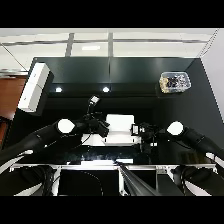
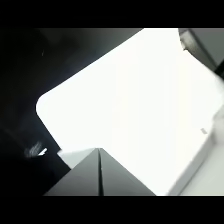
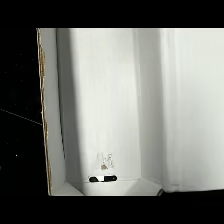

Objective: Fold the box and place the chain.

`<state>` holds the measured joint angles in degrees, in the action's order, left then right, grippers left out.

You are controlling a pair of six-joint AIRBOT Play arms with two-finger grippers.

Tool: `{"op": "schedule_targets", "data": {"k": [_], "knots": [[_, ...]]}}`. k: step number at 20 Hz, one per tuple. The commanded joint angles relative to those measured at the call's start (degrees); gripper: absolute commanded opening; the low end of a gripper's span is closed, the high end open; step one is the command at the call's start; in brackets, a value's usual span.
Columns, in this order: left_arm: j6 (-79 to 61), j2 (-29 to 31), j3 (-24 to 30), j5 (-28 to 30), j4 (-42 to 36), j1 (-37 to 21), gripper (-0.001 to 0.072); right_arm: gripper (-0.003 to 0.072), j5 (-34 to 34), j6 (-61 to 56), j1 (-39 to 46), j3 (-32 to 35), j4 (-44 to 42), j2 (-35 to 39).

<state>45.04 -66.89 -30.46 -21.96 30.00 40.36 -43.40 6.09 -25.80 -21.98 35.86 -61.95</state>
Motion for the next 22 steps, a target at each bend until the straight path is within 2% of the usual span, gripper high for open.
{"op": "schedule_targets", "data": {"k": [1, 4, 7, 9, 12, 13, 14, 15, 18, 20, 22], "knots": [[-1.46, -3.26, 0.02, -3.72, 0.37, 0.0, 0.0027, 0.0422, 0.15, 0.0, -0.02, -0.02, 0.0, 0.02], [-4.42, -0.55, 0.0, -3.85, 6.01, -1.73, 0.0025, 0.0422, 0.15, 0.0, -0.02, -0.02, 0.0, 0.02], [-4.39, 7.43, 0.0, -7.67, 12.15, -7.91, 0.0025, 0.0421, 0.13, -0.02, -0.02, -0.02, -0.02, 0.02], [-4.39, 13.11, 0.02, -15.15, 17.07, -12.76, 0.0026, 0.0422, 0.15, 0.0, -0.02, -0.02, -0.02, 0.02], [-5.53, 17.44, 0.5, -32.11, 25.27, -18.03, 0.0028, 0.0422, 0.13, 0.0, -0.02, -0.02, -0.02, 0.02], [-8.94, 17.16, 1.01, -37.4, 27.3, -17.88, 0.0111, 0.0422, 0.15, 0.0, -0.02, -0.02, -0.02, 0.02], [-13.94, 16.81, 2.08, -40.24, 27.65, -17.22, 0.0511, 0.0422, 0.15, 0.0, -0.02, -0.02, -0.02, 0.02], [-17.79, 16.63, 3.32, -39.34, 27.28, -16.26, 0.0698, 0.0422, 0.13, 0.0, -0.02, -0.02, -0.02, 0.02], [-29.16, 15.93, 5.95, -28.44, 23.78, -11.98, 0.0703, 0.0422, 0.15, 0.0, -0.02, -0.02, -0.02, 0.02], [-30.67, 14.73, 6.49, -20.63, 18.88, -9.01, 0.0702, 0.0422, 0.15, -0.02, -0.02, -0.02, -0.02, 0.02], [-30.69, 12.5, 6.47, -17.16, 15.32, -6.91, 0.0688, 0.0422, 0.15, 0.0, -0.02, -0.02, -0.02, 0.02]]}}
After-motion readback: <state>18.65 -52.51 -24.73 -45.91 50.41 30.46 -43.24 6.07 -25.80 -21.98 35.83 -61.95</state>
